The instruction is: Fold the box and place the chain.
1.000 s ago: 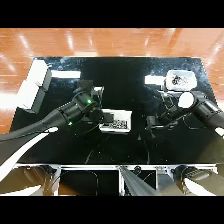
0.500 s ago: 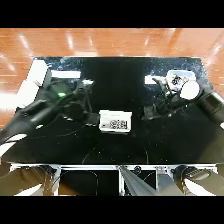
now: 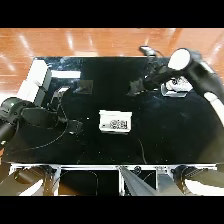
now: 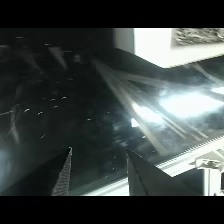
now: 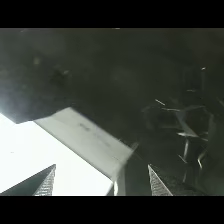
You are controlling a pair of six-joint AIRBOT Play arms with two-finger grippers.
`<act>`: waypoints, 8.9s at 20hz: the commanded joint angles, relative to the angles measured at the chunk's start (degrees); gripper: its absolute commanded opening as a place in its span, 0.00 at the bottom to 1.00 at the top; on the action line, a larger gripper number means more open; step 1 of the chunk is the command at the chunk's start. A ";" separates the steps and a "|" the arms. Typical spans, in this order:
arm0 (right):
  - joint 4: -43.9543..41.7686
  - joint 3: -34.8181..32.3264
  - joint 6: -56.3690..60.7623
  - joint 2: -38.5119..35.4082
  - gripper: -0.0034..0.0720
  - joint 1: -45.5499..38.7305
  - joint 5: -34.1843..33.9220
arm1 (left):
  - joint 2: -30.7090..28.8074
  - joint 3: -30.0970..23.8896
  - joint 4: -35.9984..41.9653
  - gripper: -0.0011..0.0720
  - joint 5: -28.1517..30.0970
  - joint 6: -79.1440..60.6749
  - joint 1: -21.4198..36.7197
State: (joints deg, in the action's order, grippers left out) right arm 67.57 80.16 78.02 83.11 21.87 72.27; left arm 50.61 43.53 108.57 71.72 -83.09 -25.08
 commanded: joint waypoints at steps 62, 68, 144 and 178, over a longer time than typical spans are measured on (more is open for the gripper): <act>0.11 1.09 -22.71 7.48 0.67 12.35 11.06 | 5.40 -2.58 3.02 0.62 -12.07 -5.18 -2.51; 0.22 1.07 -22.51 7.48 0.67 13.42 11.30 | 5.40 -2.58 2.91 0.62 -12.33 -5.18 -2.51; 13.46 0.79 -13.49 8.57 0.59 23.26 14.23 | 5.40 -2.58 -3.10 0.62 -15.28 5.35 -2.47; -34.53 -44.04 14.45 -20.20 0.08 11.17 -30.40 | 5.44 -2.58 -1.62 0.62 -16.87 5.55 -2.49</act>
State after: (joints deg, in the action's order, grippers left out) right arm 34.06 36.25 93.54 62.43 32.93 41.12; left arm 56.01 40.97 106.96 54.81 -77.56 -27.55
